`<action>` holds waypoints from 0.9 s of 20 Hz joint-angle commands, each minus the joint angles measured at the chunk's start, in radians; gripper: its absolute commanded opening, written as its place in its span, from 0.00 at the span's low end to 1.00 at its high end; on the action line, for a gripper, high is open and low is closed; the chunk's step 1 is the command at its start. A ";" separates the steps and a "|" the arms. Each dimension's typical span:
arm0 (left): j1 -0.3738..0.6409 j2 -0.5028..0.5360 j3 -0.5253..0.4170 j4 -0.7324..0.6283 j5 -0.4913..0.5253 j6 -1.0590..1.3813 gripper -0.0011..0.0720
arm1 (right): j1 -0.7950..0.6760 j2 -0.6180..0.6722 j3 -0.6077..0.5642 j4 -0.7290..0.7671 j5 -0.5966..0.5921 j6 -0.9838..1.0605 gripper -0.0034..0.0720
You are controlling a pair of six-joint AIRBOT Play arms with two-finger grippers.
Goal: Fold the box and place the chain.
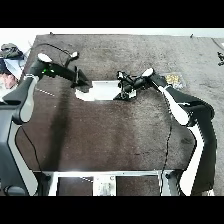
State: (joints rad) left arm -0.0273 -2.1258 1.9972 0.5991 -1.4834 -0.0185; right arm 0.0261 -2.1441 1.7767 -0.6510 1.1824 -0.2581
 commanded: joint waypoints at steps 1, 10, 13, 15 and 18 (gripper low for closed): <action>0.029 0.067 0.002 -0.008 -0.092 -0.097 0.02 | 0.000 0.000 0.000 0.000 0.000 0.000 0.41; -0.039 0.188 -0.090 -0.049 -0.010 -0.089 0.02 | 0.000 0.000 0.000 0.000 0.000 0.000 0.41; -0.053 0.273 -0.241 -0.052 0.129 -0.047 0.02 | 0.000 0.000 0.000 0.000 0.000 0.000 0.41; -0.053 0.344 -0.362 -0.072 0.228 -0.001 0.02 | 0.000 0.000 0.000 0.000 0.000 0.000 0.41; -0.053 0.464 -0.566 -0.109 0.380 0.077 0.02 | 0.000 0.000 0.000 0.000 0.000 0.000 0.41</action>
State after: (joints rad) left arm -0.0776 -1.7588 1.5970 0.5228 -1.2633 -0.0174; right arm 0.0261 -2.1441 1.7763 -0.6510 1.1820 -0.2581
